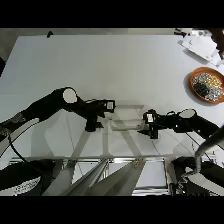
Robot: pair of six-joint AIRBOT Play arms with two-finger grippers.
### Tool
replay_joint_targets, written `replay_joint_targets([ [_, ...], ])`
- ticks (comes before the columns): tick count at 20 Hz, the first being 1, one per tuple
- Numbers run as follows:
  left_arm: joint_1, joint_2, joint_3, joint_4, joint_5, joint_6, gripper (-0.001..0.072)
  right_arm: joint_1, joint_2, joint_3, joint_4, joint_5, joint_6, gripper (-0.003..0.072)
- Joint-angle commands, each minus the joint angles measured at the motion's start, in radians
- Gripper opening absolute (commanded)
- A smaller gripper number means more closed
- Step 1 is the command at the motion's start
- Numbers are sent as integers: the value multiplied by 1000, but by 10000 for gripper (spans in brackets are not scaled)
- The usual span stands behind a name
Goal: Fold the box and place the chain.
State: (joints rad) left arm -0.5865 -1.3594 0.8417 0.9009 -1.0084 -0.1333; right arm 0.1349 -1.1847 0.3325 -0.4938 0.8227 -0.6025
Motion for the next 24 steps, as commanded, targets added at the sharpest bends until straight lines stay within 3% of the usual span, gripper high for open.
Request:
replay_joint_targets([
  [1, -38, -21, -5, -81, 102, 115, 505, 0, 0, 1, 0, 0, 0, 438],
  [10, -36, -66, -64, -48, 105, 61, 495, 0, 0, 1, 0, 0, 0, 438],
  [12, -36, -65, -67, -58, 93, 61, 430, 0, 0, 1, 0, 0, 0, 438],
  [15, -39, -64, -67, -106, 92, 68, 413, 0, 0, 1, 0, 0, 0, 438],
  [19, -39, -64, -67, -127, 99, 94, 334, 0, 0, 1, 0, 0, 0, 438],
  [22, -45, -63, -67, -126, 174, 108, 327, 0, 0, 1, 0, 0, 0, 438],
  [24, -58, -64, -67, -130, 205, 108, 255, 0, 0, 1, 0, 0, 0, 438],
])
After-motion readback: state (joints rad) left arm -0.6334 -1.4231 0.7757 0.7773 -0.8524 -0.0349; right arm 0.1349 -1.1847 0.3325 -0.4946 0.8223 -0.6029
